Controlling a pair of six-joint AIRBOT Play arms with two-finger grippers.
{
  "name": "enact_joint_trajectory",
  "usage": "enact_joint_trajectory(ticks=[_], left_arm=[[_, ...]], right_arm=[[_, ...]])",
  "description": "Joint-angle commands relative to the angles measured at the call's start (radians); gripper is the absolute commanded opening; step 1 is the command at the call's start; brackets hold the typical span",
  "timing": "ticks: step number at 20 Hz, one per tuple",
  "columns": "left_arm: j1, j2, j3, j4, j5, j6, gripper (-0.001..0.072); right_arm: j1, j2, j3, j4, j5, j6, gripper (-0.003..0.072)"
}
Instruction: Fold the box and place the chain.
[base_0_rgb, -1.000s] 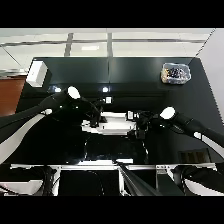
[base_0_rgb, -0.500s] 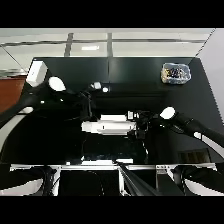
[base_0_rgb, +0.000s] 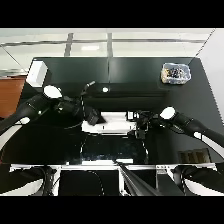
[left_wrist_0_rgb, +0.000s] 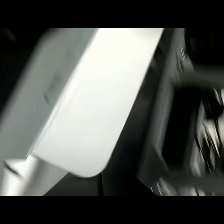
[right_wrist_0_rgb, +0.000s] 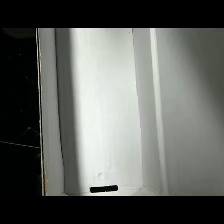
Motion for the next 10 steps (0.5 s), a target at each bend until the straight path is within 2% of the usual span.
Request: enact_joint_trajectory(ticks=[1, 2, 3, 7, 10], left_arm=[[-0.019, -0.002, -0.029, -0.151, 0.444, 0.045, 0.0024], [-0.018, -0.014, -0.029, -0.139, 0.48, 0.045, 0.0024], [-0.014, -0.034, -0.029, -0.121, 0.466, 0.045, 0.0024], [-0.019, -0.151, -0.029, -0.109, 0.245, 0.044, 0.0024], [-0.023, -0.197, -0.029, -0.109, 0.202, 0.043, 0.0023]], right_arm=[[0.001, -0.001, 0.0, 0.0, 0.0, 0.0, 0.0197], [0.001, -0.001, 0.0, 0.0, -0.001, 0.0, 0.0197], [0.001, -0.001, 0.0, 0.002, -0.002, 0.001, 0.0198], [0.001, -0.001, 0.0, 0.003, -0.007, 0.003, 0.0197], [0.001, -0.001, 0.0, 0.004, -0.008, 0.004, 0.0197]])
